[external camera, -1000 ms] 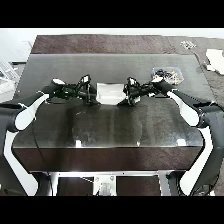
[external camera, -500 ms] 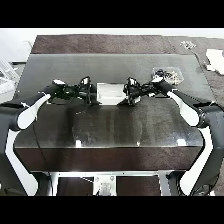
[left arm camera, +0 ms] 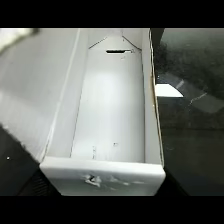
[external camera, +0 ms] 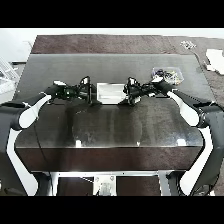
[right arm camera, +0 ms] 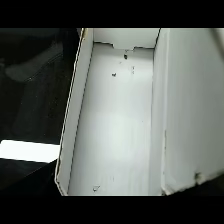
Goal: Fold the box and place the chain.
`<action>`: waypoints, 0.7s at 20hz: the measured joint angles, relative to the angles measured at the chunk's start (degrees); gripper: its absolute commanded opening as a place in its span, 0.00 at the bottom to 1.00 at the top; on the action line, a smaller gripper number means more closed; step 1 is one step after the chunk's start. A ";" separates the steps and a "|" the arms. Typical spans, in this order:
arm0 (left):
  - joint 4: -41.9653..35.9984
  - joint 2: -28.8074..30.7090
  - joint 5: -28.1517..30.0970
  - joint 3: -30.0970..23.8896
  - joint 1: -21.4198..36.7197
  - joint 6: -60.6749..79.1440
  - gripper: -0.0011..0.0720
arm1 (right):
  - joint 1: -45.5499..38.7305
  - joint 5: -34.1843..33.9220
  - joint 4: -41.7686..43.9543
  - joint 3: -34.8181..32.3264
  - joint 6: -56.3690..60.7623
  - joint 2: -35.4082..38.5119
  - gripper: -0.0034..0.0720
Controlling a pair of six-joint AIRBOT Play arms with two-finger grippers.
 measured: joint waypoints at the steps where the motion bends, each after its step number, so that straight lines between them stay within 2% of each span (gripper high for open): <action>1: -0.09 -0.02 0.26 0.00 0.00 -0.28 1.00 | 0.00 -0.02 0.00 0.02 0.00 0.00 0.81; 14: 0.33 -0.90 2.03 0.02 -0.33 1.38 1.00 | 0.00 0.04 0.00 0.00 0.00 0.00 0.81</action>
